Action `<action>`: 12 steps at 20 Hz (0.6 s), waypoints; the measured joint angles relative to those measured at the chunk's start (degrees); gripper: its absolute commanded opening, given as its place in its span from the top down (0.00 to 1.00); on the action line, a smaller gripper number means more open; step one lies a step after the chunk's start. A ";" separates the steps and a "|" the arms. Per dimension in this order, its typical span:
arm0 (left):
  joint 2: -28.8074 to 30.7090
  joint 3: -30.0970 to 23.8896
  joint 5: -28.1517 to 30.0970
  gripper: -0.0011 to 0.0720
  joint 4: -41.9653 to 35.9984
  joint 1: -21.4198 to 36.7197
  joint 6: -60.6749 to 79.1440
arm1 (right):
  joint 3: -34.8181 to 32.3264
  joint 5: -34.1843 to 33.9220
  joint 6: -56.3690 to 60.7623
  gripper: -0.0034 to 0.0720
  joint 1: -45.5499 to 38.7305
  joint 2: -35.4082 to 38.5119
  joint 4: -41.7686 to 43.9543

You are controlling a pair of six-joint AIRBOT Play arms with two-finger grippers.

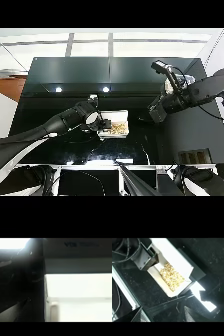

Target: Fold the box and place the chain.

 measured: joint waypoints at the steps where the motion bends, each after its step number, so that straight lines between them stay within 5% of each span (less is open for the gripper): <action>1: 0.24 0.83 -0.68 0.20 -0.04 0.17 2.03 | 0.00 0.15 0.35 0.19 -0.07 0.04 -0.02; 8: 8.79 4.39 -13.68 0.19 1.88 4.07 23.02 | 0.00 -0.46 1.44 0.19 -0.17 0.07 -2.32; 12: 17.03 1.84 -17.09 0.20 6.73 13.20 32.94 | 0.00 0.39 3.13 0.19 -0.17 0.07 -5.73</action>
